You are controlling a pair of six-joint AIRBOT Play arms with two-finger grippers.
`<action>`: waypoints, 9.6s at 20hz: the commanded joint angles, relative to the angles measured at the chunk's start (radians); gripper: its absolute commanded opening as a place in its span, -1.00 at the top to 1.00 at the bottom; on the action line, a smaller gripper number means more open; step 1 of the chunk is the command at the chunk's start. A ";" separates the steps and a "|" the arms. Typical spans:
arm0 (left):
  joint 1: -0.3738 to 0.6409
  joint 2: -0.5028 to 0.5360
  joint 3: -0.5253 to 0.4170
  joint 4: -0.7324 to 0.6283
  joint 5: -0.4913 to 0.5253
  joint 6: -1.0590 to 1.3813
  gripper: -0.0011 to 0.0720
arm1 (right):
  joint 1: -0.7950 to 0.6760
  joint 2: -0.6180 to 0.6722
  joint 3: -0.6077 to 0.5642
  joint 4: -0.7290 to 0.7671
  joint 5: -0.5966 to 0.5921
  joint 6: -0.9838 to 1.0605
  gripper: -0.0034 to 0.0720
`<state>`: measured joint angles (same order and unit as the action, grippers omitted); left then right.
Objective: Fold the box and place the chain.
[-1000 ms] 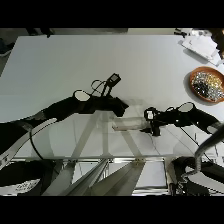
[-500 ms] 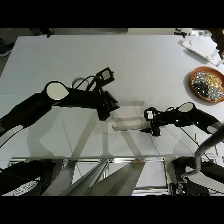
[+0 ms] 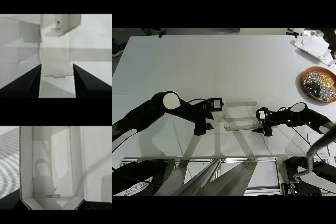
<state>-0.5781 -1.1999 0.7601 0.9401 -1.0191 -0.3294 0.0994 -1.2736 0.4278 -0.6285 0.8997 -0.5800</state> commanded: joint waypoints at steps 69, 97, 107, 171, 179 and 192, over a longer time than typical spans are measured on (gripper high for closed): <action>-0.253 -0.209 -0.026 -0.320 0.483 0.150 0.24 | 0.001 0.001 0.000 0.000 0.001 0.000 -0.18; 0.024 0.232 -0.026 -0.129 0.134 -0.490 0.96 | 0.001 0.001 0.000 0.000 0.001 0.000 -0.18; 0.154 0.124 -0.141 0.082 0.019 -1.083 0.96 | 0.001 0.001 0.000 0.000 0.001 0.000 -0.18; -0.063 -0.131 0.060 -0.209 0.128 -1.120 -0.30 | 0.001 0.001 0.000 0.000 0.001 0.000 -0.18; -0.103 -0.143 0.098 -0.100 0.091 -1.390 -0.40 | 0.001 0.001 0.000 0.000 0.001 0.000 -0.18; -0.223 -0.208 0.201 0.056 0.044 -1.707 -0.22 | 0.001 0.001 0.000 0.000 0.001 0.000 -0.18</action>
<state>-0.7792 -1.4044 0.9543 0.9630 -0.9817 -1.9800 0.0994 -1.2736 0.4282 -0.6285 0.9009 -0.5800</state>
